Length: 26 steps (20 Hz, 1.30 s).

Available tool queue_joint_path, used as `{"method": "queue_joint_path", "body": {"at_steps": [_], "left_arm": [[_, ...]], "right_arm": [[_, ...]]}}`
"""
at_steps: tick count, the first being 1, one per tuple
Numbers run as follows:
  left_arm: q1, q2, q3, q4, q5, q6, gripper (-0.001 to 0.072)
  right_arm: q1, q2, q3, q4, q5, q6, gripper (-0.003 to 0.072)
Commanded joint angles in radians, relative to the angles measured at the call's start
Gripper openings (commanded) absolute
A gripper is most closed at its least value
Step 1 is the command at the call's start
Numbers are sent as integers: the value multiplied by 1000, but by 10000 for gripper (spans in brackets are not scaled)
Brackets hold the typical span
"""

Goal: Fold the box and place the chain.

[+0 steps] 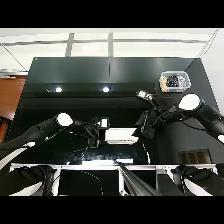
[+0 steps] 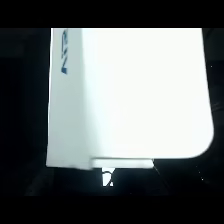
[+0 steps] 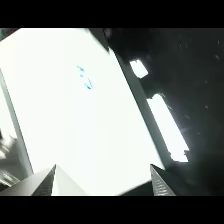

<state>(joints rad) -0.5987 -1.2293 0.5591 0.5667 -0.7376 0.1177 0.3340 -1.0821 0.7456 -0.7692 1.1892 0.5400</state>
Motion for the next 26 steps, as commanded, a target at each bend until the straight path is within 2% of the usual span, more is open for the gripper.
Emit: {"method": "queue_joint_path", "body": {"at_steps": [1,8,9,10,11,13,17,18,26], "left_arm": [[0,0,0,0,0,1,292],[0,0,0,0,-3,1,292],[0,0,0,0,-3,1,292],[0,0,0,0,-3,1,292],[0,0,0,0,-3,1,292],[0,0,0,0,-3,1,292],[0,0,0,0,-3,1,292],[0,0,0,0,-3,1,292],[0,0,0,0,-4,1,292]], "right_arm": [[50,-9,-2,-69,-30,-156,720],[156,-9,-2,-80,-78,-224,720],[162,-9,-2,-81,-88,-224,668],[163,-9,-1,-80,-88,-218,452],[163,-9,-1,-81,-87,-209,414],[163,-9,-1,-80,-83,-177,233],[163,-9,-1,-81,-72,-129,232],[163,-9,-1,-80,-72,-128,182],[163,-6,1,-79,-72,-80,180]]}}
